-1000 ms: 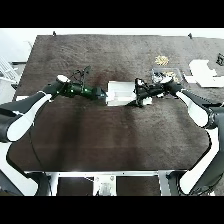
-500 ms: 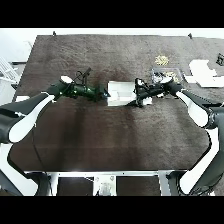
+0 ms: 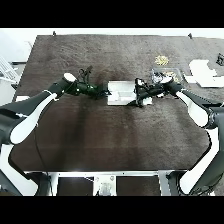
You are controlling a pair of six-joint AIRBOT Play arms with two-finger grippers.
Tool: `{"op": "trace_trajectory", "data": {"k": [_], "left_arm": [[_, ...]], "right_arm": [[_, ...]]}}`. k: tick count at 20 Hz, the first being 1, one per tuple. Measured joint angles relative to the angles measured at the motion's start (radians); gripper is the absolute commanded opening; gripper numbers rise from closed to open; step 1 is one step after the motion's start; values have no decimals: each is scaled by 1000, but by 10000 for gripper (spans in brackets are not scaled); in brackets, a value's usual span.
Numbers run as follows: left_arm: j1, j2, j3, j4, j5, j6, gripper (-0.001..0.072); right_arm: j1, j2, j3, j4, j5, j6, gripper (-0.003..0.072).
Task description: Fold the box and place the chain.
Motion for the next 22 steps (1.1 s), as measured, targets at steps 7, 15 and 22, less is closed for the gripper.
{"op": "trace_trajectory", "data": {"k": [7, 15, 22], "left_arm": [[-62, 0, 100, 261, 13, -222, 351], [-89, 0, 115, 339, 27, -289, 351], [-91, -1, 113, 394, 15, -325, 352]], "right_arm": [[0, 0, 0, 0, 0, 0, 584], [0, 0, 0, 0, 0, 0, 584], [0, 0, 0, 0, 1, -1, 584]]}}
